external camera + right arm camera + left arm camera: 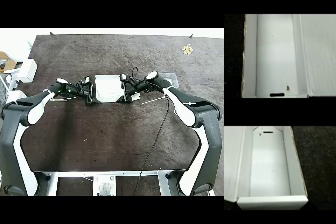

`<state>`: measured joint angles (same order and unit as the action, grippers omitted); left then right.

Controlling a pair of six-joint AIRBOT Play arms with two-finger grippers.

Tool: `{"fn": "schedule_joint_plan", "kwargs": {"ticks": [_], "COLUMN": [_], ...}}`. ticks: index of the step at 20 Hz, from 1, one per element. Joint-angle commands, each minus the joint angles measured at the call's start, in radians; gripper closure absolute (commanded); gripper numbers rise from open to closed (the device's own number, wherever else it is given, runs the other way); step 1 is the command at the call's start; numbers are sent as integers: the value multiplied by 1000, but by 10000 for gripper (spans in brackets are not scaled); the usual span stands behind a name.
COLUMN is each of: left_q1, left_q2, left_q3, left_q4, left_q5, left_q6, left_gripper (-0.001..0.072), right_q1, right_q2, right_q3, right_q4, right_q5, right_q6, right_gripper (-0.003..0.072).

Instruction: Fold the box and place the chain.

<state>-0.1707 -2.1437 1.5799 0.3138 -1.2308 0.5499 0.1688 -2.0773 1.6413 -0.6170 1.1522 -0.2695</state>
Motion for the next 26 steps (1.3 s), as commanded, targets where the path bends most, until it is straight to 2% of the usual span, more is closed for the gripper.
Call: {"fn": "schedule_joint_plan", "kwargs": {"ticks": [1, 10, 12, 13, 14, 15, 26], "left_q1": [-3, -3, -3, -3, -3, -3, -3], "left_q2": [-1, -1, -1, -1, -1, -1, 0], "left_q3": [0, 0, 0, 0, 0, 0, 0], "left_q4": [-7, 2, 23, 35, 52, 60, 60], "left_q5": [2, 42, 44, 45, 45, 46, 45], "left_q6": [-2, -46, -45, -45, -44, -44, -45], "left_gripper": [-8, 6, 188, 188, 358, 417, 417], "right_q1": [0, 0, 0, 0, 0, 0, 0], "right_q2": [0, 0, 0, 0, 0, 0, 0], "right_q3": [0, 0, 0, 0, 0, 0, 0], "right_q4": [0, 0, 0, 0, 0, 0, 0], "right_q5": [0, 0, 0, 0, 0, 0, 0], "right_q6": [0, 0, 0, 0, 0, 0, 0], "right_gripper": [300, 300, 300, 300, 300, 300, 300]}}
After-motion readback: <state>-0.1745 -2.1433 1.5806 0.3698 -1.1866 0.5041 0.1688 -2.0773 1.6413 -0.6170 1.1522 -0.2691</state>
